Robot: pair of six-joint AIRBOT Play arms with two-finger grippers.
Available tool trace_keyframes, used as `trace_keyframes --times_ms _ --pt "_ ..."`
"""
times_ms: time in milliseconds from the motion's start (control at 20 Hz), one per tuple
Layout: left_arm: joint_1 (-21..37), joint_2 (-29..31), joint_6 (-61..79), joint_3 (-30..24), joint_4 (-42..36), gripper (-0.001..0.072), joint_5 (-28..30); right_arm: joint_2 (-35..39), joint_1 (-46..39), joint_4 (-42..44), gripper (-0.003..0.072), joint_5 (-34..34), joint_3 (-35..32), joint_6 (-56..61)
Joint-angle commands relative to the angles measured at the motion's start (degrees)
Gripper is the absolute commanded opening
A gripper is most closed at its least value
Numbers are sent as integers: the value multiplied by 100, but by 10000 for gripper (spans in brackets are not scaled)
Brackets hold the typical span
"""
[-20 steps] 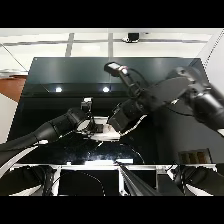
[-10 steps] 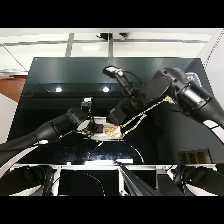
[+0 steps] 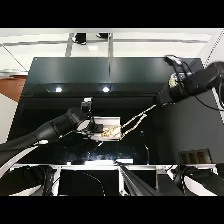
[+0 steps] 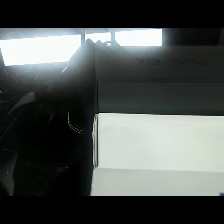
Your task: Fold the box and place the chain.
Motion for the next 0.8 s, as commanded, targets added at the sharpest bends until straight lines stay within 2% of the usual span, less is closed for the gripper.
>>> trace_keyframes --times_ms 0,100,300,500,750 --pt "4 -2 2 -2 0 34 -7 28 -907 -343 704 1429 -1128 420" --pt "4 -2 2 -2 0 35 -22 -87 -1069 -505 703 2015 -1283 857" --pt "4 -2 2 -2 0 35 -22 -455 -1049 -2004 702 2999 -1283 2411" --pt "4 -2 2 -2 0 34 -20 -874 -977 -3027 701 3451 -1281 3482" --pt "4 -2 2 -2 0 34 -20 -1370 -944 -3158 701 3648 -1001 3950"
